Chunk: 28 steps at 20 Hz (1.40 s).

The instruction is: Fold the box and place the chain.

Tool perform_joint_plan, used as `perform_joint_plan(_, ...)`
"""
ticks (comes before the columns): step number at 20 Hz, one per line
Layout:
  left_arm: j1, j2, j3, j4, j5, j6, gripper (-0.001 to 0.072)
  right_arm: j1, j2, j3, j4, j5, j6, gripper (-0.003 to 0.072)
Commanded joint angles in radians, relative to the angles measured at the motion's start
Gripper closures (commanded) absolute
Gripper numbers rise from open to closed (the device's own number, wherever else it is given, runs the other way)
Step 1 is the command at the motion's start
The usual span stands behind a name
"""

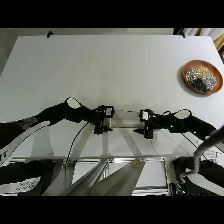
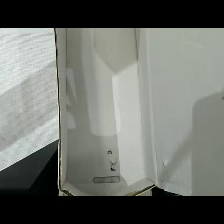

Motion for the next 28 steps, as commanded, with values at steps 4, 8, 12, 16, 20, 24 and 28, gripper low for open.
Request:
perform_joint_plan(4,-0.002,-0.001,0.000,0.001,0.000,-0.005,0.0679,0.000,0.000,0.000,0.000,0.000,0.000,0.0279)
perform_joint_plan(8,-0.002,-0.001,0.000,0.001,-0.001,-0.005,0.0679,0.000,0.000,0.000,0.000,0.000,0.000,0.0279)
perform_joint_plan(12,-0.002,-0.001,0.000,0.001,-0.001,-0.005,0.0679,0.000,0.000,0.000,0.000,0.000,0.000,0.0279)
perform_joint_plan(16,-0.002,-0.001,0.000,0.001,-0.001,-0.005,0.0679,0.000,0.000,0.000,0.000,-0.007,0.001,0.0280)
perform_joint_plan(20,-0.002,-0.001,0.000,0.001,-0.001,-0.005,0.0679,0.000,0.000,0.000,0.008,0.018,0.004,0.0255)
perform_joint_plan(24,-0.002,-0.001,0.000,0.001,0.000,-0.005,0.0679,-0.001,0.034,0.000,-0.012,0.024,0.017,-0.0034)
perform_joint_plan(28,-0.002,-0.001,0.000,0.001,-0.001,-0.005,0.0679,-0.001,0.126,0.000,-0.183,0.022,0.185,-0.0034)
